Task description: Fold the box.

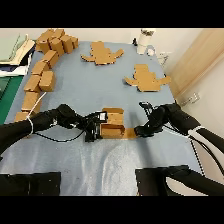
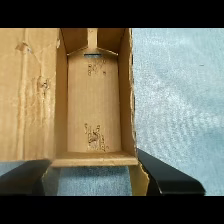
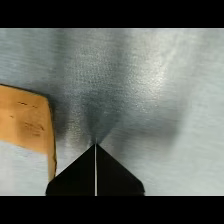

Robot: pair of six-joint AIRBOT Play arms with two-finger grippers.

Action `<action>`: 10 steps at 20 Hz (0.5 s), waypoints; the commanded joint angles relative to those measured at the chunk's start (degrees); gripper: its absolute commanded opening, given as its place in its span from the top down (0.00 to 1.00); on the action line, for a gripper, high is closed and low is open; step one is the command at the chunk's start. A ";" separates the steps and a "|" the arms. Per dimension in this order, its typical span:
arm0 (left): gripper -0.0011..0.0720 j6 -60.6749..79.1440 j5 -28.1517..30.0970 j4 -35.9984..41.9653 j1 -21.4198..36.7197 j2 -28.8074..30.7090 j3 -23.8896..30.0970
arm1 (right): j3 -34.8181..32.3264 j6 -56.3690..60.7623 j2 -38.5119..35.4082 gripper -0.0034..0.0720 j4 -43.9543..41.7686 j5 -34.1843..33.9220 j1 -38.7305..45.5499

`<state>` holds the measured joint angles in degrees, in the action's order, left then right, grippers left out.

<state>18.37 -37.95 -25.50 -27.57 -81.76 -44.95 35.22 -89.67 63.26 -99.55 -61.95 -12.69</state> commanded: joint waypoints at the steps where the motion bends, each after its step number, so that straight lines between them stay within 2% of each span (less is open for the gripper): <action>1: 0.41 0.02 0.00 0.00 0.04 0.00 0.00 | -0.17 -4.59 1.57 0.95 -11.56 1.46 0.02; 7: 0.41 0.02 0.00 0.00 0.04 -0.02 0.00 | -0.17 -4.83 -5.38 0.95 -11.93 1.03 -0.17; 10: 0.41 0.02 0.00 0.00 0.04 -0.02 0.00 | -0.15 -4.68 -5.95 0.95 -12.61 0.50 -0.17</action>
<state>18.31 -38.00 -25.50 -27.57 -81.76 -44.95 35.00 -94.13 58.57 -111.07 -60.88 -12.86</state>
